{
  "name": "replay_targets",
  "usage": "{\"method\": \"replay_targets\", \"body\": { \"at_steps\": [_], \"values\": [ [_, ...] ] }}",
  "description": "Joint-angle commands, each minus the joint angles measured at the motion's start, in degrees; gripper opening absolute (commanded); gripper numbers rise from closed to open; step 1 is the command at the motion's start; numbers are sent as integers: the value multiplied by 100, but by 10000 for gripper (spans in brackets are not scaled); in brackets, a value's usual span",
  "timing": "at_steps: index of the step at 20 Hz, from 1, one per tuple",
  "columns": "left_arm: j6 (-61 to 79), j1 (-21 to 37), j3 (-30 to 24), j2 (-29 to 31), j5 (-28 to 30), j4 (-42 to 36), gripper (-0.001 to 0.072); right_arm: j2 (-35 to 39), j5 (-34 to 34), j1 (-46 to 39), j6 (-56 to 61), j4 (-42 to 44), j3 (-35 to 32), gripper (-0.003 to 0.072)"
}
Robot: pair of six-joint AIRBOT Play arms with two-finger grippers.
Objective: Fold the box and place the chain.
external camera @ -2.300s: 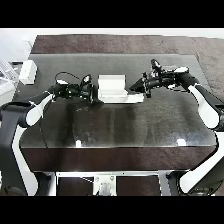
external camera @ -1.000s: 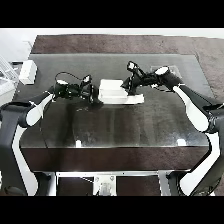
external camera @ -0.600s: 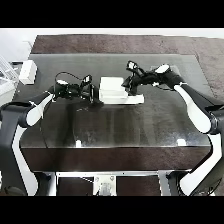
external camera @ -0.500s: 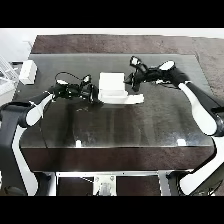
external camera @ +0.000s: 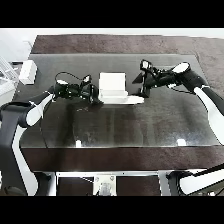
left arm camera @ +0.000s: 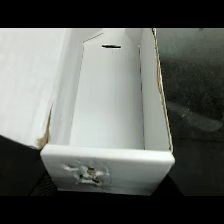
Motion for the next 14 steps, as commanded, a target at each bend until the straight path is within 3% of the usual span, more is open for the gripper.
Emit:
{"method": "replay_targets", "body": {
  "at_steps": [1, 4, 9, 10, 12, 14],
  "values": [
    [0, 2, 0, 2, -2, 2, 522, -61, 46, -28, -535, -48, -260, 688],
    [0, 2, 0, 2, 4, 2, 522, -247, 44, -11, -728, -46, -260, 686],
    [0, 2, 0, 2, 9, 2, 522, -492, -87, 122, -1051, 17, -254, 630],
    [0, 2, 0, 2, 11, 2, 522, -525, -168, 140, -1104, 72, -249, 574],
    [0, 2, 0, 2, 11, 2, 522, -551, -376, 201, -1178, 131, -249, 574],
    [0, 2, 0, 2, 13, 2, 522, -553, -619, 249, -1178, 149, -249, 409]
  ]
}}
